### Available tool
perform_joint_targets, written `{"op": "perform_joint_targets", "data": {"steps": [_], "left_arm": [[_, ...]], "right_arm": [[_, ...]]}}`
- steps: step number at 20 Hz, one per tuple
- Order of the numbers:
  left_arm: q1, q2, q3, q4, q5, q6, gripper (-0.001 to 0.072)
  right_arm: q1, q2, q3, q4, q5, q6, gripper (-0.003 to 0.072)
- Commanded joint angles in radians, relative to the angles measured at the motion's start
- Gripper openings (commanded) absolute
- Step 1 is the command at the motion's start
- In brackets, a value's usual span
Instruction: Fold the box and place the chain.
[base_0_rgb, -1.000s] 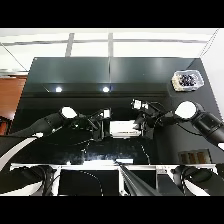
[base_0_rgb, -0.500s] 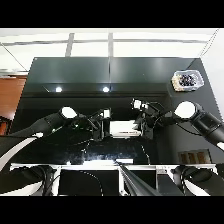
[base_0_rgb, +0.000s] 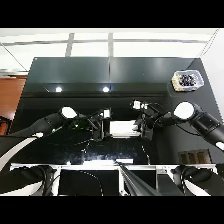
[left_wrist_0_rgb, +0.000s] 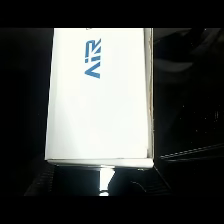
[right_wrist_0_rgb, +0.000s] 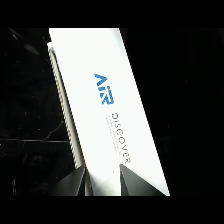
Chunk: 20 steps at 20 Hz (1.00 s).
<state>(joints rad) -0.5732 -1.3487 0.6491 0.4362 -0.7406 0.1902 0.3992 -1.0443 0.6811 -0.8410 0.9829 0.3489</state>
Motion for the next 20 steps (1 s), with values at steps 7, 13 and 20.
{"op": "perform_joint_targets", "data": {"steps": [7,13,20], "left_arm": [[0.0,0.0,0.0,0.0,0.0,0.001,0.0341],[0.0,0.0,0.0,0.0,0.0,0.001,0.0341],[0.0,0.0,0.0,0.001,0.0,0.001,0.0341]], "right_arm": [[0.003,-0.003,-0.03,0.002,0.007,0.03,0.0236],[-0.011,0.017,0.027,0.029,0.03,0.126,0.0238],[-0.182,0.049,-0.03,0.218,0.158,0.579,0.0021]]}}
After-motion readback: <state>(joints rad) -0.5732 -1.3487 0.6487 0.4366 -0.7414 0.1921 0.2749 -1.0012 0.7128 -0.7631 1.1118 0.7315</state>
